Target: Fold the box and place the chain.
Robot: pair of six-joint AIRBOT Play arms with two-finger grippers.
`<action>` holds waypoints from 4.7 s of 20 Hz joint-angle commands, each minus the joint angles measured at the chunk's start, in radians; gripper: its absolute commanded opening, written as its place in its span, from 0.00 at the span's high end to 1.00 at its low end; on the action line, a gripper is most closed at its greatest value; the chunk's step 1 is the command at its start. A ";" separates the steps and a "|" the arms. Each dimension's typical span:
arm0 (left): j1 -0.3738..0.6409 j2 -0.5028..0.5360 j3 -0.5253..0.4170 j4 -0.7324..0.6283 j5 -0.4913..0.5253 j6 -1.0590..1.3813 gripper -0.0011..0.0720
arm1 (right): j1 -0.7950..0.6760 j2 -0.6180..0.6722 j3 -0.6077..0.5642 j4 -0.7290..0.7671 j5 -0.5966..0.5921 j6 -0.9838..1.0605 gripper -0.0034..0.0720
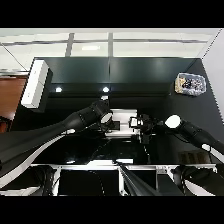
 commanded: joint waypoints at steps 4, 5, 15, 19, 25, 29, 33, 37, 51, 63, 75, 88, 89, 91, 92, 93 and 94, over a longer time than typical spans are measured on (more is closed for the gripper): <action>0.000 -0.005 0.001 -0.011 -0.003 0.002 0.95 | 0.000 0.000 0.000 0.000 0.000 0.000 0.32; 0.000 -0.005 0.001 -0.011 -0.003 0.006 0.95 | 0.000 0.000 0.000 0.000 0.000 0.000 0.32; 0.002 -0.005 0.001 -0.011 -0.002 0.047 0.95 | 0.000 0.137 0.000 -0.284 0.127 0.326 0.01; 0.002 -0.005 0.001 -0.011 0.000 0.047 0.95 | 0.000 0.156 0.000 -0.289 0.128 0.326 0.01; 0.002 -0.005 0.001 -0.011 0.000 0.047 0.95 | 0.000 0.156 0.000 -0.275 0.079 0.322 0.33; 0.002 -0.005 0.001 -0.011 -0.004 0.047 0.95 | 0.002 0.156 0.000 -0.190 0.057 0.318 0.71; 0.002 -0.005 0.001 -0.011 -0.003 0.047 0.95 | 0.003 0.154 -0.001 -0.132 0.058 0.318 0.71; 0.002 -0.005 0.001 -0.011 -0.003 0.047 0.95 | 0.006 0.119 -0.001 -0.024 0.051 0.318 0.71; 0.002 -0.005 0.001 -0.011 -0.002 0.047 0.95 | 0.026 0.071 -0.001 0.047 -0.040 0.318 0.43; 0.002 -0.005 0.001 -0.011 -0.002 0.047 0.95 | 0.013 0.095 0.002 0.044 -0.013 0.364 0.94; 0.003 -0.005 0.001 -0.011 -0.002 0.047 0.95 | -0.715 0.286 -0.058 -0.214 0.364 1.522 0.94; 0.004 -0.005 0.001 -0.011 -0.002 0.047 0.95 | -0.443 0.006 0.006 0.176 0.463 1.096 0.94; 0.004 -0.005 0.001 -0.011 -0.002 0.047 0.95 | -0.443 0.006 0.030 0.176 0.507 1.099 0.92; 0.004 -0.005 0.001 -0.011 -0.002 0.047 0.95 | -0.441 0.006 0.056 0.175 0.579 1.128 0.25; 0.004 -0.005 0.001 -0.011 -0.002 0.047 0.95 | -0.441 0.006 0.060 0.171 0.596 1.131 0.16; 0.004 -0.005 0.001 -0.011 -0.001 0.047 0.95 | -0.440 0.006 0.060 0.167 0.600 1.156 0.16; 0.004 -0.005 0.001 -0.011 0.001 0.047 0.95 | -0.432 0.006 0.061 0.151 0.583 1.200 0.16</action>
